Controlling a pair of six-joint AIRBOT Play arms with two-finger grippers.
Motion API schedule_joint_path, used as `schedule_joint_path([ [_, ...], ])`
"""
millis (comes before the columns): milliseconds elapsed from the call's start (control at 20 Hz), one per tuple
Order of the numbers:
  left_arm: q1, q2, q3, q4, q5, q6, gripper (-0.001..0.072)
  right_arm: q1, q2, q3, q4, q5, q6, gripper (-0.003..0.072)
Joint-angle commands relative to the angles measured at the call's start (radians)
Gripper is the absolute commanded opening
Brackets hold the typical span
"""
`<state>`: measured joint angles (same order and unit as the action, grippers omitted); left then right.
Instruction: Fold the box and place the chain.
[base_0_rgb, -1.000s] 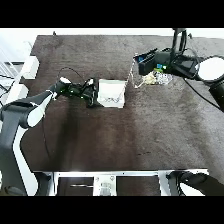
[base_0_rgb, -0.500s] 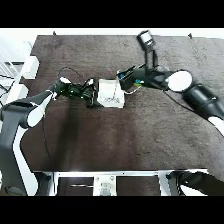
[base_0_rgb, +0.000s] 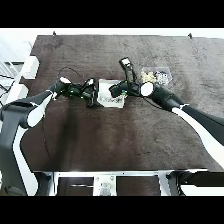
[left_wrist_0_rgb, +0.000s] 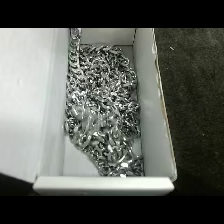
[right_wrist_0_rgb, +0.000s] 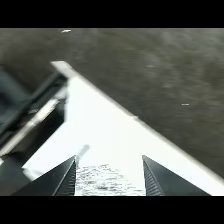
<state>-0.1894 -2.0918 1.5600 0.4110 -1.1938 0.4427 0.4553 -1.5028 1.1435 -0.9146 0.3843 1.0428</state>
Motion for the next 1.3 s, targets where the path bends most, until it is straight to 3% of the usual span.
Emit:
schedule_joint_path([
  [0,0.000,0.000,0.000,0.000,-0.001,0.000,0.0624,-0.090,0.068,-0.013,-0.002,0.043,-0.003,0.0469],
  [150,0.000,0.000,0.000,0.000,0.000,0.000,0.0624,-0.242,0.177,-0.087,-0.003,0.051,-0.002,0.0465],
  [300,0.000,0.000,0.000,0.000,0.000,0.000,0.0624,-0.403,0.158,-0.146,-0.002,0.046,0.067,0.0482],
  [500,0.000,0.000,0.000,0.000,0.000,0.000,0.0624,-0.460,-0.025,-0.103,0.051,0.026,0.083,0.0503],
  [900,0.000,0.000,0.000,0.000,0.000,0.000,0.0624,-0.394,-0.329,0.151,0.156,0.027,0.038,0.0492],
  [950,0.000,0.000,0.000,0.000,0.000,0.000,0.0624,-0.394,-0.344,0.172,0.158,0.035,0.054,0.0401],
  [1000,0.000,0.000,0.000,0.000,0.000,0.000,0.0624,-0.395,-0.349,0.184,0.159,0.027,0.053,0.0254],
  [1050,0.000,0.000,0.000,0.000,0.000,0.000,0.0624,-0.394,-0.348,0.190,0.160,0.016,0.053,0.0191],
  [1100,0.000,0.000,0.000,0.000,0.000,0.000,0.0624,-0.394,-0.348,0.195,0.156,0.013,0.040,0.0052],
  [1150,0.000,0.000,0.000,0.000,0.000,0.000,0.0624,-0.394,-0.336,0.195,0.156,0.036,0.037,0.0008],
  [1250,0.000,0.000,0.000,0.000,0.000,0.000,0.0624,-0.393,-0.268,0.191,0.155,0.157,0.011,0.0007],
])
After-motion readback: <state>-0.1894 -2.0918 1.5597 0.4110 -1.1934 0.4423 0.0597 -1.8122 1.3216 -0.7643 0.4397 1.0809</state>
